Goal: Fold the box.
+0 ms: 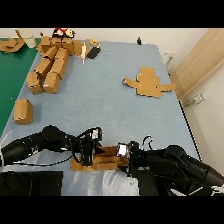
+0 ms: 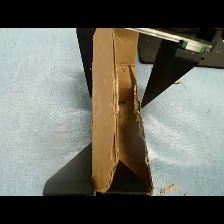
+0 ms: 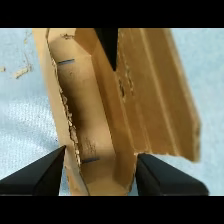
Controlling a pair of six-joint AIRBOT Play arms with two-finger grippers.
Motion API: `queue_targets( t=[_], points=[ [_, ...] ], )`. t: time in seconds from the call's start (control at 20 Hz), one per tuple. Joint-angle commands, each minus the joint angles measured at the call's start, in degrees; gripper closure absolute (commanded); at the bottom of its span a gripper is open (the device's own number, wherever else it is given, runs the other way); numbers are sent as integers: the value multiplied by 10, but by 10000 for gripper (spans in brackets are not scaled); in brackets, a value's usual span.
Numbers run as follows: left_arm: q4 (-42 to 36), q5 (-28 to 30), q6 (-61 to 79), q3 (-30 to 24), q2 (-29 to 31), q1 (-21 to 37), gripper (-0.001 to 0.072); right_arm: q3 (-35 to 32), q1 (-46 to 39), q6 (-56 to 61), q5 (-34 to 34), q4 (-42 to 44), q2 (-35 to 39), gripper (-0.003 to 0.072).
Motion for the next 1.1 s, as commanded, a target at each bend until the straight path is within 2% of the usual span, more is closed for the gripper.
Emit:
queue_targets(
  t=[0.0,0.25,1.05],
  points=[
    [0,0,0,0,0,0,697,1,-20,-93,-25,54,-26,41],
    [0,1,0,0,0,0,697,1,-20,-128,-52,50,-29,41],
    [0,1,0,0,0,0,697,2,-20,-176,11,34,-58,41]
  ],
)
